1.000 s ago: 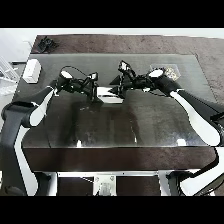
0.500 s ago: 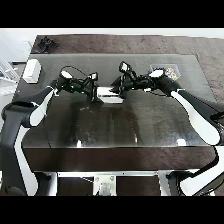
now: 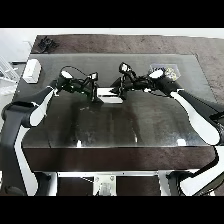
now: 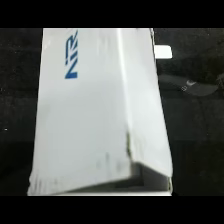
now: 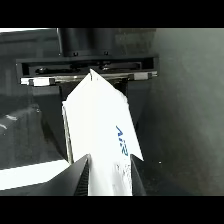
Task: Fold the box and place the chain.
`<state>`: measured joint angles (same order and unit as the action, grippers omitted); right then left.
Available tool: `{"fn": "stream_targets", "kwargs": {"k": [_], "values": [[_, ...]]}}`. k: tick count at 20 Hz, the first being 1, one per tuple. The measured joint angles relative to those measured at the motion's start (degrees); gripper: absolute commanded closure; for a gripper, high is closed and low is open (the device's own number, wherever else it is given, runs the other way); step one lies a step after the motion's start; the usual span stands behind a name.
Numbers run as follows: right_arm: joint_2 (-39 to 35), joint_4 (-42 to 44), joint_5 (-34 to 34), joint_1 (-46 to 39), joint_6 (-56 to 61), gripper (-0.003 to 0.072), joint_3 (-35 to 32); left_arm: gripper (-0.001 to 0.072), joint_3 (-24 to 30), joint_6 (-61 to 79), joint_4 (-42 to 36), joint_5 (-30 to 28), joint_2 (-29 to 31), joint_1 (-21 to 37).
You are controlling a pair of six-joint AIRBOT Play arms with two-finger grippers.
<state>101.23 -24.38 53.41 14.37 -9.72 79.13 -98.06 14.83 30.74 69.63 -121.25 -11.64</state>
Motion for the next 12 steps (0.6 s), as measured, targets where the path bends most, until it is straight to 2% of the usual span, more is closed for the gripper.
{"fn": "stream_targets", "kwargs": {"k": [12], "values": [[0.0,1.4,-3.0,1.2,-0.9,0.0395,-2.1,0.0282,0.0,0.0,0.1,0.0,0.0,0.0]]}}
